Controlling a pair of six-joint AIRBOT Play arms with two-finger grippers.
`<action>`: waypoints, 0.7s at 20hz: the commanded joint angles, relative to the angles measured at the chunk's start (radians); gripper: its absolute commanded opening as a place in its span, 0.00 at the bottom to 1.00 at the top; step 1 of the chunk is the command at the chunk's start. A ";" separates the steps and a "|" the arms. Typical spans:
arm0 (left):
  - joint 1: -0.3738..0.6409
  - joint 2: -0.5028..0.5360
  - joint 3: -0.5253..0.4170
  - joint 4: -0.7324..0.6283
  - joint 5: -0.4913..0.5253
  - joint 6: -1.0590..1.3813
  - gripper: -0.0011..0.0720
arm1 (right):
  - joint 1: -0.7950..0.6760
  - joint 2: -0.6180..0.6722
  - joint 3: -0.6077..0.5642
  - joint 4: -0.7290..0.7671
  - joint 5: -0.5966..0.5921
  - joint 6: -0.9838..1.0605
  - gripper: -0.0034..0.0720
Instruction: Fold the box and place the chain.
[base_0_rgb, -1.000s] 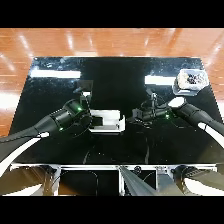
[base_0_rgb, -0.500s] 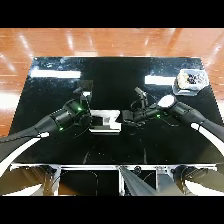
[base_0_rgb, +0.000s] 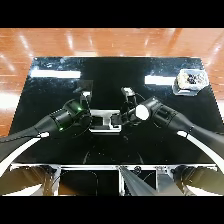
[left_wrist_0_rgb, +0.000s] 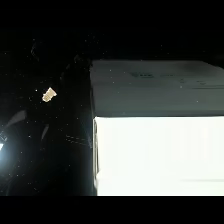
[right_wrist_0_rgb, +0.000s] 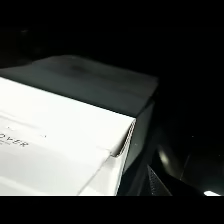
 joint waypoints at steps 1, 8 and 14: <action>0.000 0.000 0.001 -0.001 0.000 0.000 0.05 | 0.083 -0.003 0.022 -0.225 0.010 0.222 0.93; 0.000 0.000 0.001 -0.004 0.000 0.000 0.05 | 0.109 -0.044 0.023 -0.264 0.020 0.265 0.78; 0.000 0.000 0.001 -0.004 0.000 0.000 0.05 | 0.109 -0.069 0.025 -0.257 0.018 0.264 0.72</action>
